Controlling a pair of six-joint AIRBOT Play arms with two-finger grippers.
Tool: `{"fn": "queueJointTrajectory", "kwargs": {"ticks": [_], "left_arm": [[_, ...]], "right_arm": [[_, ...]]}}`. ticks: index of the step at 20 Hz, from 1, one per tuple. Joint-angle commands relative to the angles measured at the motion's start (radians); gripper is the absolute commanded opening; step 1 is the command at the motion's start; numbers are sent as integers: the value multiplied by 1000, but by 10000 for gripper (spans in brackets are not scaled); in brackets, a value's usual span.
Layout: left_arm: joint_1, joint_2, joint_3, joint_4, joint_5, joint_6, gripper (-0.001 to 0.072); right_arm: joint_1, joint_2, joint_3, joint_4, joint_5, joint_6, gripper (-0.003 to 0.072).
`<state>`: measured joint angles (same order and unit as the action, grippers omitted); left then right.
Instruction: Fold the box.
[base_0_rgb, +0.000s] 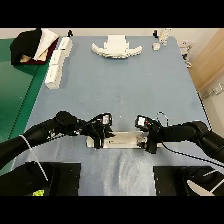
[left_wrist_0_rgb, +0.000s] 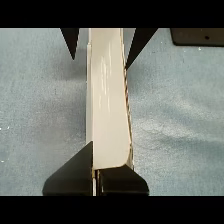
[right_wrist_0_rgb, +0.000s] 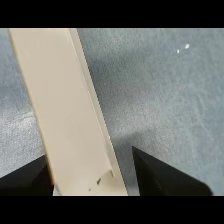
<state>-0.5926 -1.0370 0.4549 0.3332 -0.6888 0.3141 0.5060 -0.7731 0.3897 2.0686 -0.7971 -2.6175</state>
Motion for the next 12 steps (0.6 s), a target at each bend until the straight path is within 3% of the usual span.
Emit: {"fn": "queueJointTrajectory", "kwargs": {"ticks": [1, 6, 12], "left_arm": [[0, 0, 0, 0, -1, 0, 13], [0, 0, 0, 0, 0, 0, 14], [0, 0, 0, 0, 0, 0, 14]], "right_arm": [[-14, -4, 0, 29, 2, -24, 711], [-14, -29, -2, 38, -5, -51, 711], [-53, -121, -2, 166, -63, -333, 711]]}}
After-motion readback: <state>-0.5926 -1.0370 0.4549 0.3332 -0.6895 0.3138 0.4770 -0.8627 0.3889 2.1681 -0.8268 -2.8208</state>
